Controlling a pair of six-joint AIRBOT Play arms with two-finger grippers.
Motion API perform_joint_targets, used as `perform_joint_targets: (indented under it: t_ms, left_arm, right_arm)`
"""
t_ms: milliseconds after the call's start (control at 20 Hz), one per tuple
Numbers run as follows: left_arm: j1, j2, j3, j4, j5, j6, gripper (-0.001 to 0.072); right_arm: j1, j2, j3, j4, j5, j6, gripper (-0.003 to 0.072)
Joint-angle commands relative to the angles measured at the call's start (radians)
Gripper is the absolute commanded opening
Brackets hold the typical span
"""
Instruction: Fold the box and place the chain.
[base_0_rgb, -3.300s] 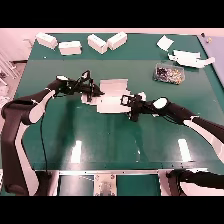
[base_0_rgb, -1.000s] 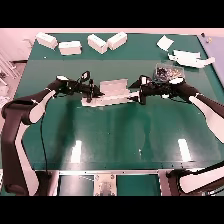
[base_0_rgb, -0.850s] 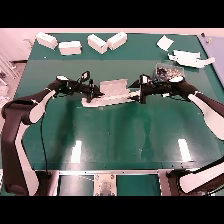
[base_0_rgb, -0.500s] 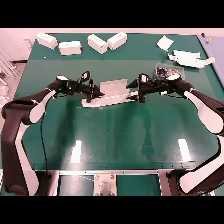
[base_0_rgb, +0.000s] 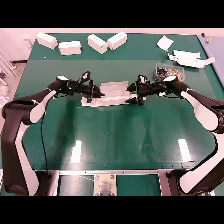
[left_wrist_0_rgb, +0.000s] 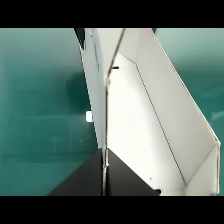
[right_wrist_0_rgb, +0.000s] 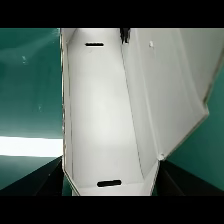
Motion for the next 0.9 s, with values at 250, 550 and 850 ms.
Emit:
perform_joint_targets:
  t_ms: [250,550,850]
  left_arm:
    - [0.001,0.000,0.001,-0.001,0.004,0.000,0.0021]
    - [0.001,0.000,0.001,-0.001,0.004,0.000,0.0021]
    - [0.001,0.000,0.001,-0.002,0.004,0.000,0.0021]
  right_arm:
    - [0.027,-0.011,-0.010,-0.017,0.011,0.094,0.0614]
    - [0.031,-0.012,-0.013,-0.016,-0.019,0.092,0.0653]
    - [0.031,-0.032,-0.013,-0.008,-0.019,0.062,0.0653]
